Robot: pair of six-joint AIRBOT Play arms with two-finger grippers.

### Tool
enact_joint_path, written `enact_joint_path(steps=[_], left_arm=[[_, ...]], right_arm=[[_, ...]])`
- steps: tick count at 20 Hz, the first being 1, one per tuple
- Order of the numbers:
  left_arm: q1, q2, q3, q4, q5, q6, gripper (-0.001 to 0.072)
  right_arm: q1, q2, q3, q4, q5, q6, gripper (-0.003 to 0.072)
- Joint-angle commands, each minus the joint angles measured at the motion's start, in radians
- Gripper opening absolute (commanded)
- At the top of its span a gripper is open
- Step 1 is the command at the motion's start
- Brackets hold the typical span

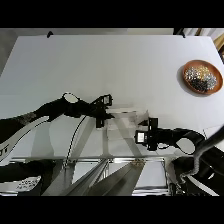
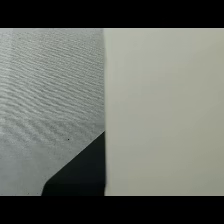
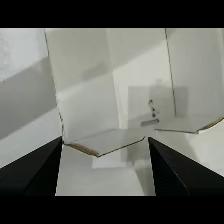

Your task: Fold the box and place the chain.

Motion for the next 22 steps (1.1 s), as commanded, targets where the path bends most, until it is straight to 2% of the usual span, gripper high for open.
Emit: enact_joint_path(steps=[1, 9, 12, 16, 22], left_arm=[[-0.001, 0.001, 0.000, 0.000, 0.000, 0.000, 0.0011], [-0.001, 0.001, 0.000, 0.000, 0.000, 0.000, 0.0011], [-0.001, 0.001, 0.000, 0.000, 0.000, 0.000, 0.0011], [0.000, 0.001, 0.000, 0.000, 0.000, 0.000, 0.0011], [-0.001, 0.001, 0.000, 0.000, 0.000, 0.000, 0.0011]], right_arm=[[0.025, 0.063, -0.001, -0.025, -0.004, 0.002, 0.0596], [0.025, 0.078, -0.076, 0.004, -0.033, 0.001, 0.0597], [0.034, 0.076, -0.076, 0.003, -0.077, 0.001, 0.0597], [0.089, 0.074, -0.084, 0.004, -0.093, 0.001, 0.0596], [0.096, 0.071, -0.103, -0.004, -0.118, -0.010, 0.0595]])
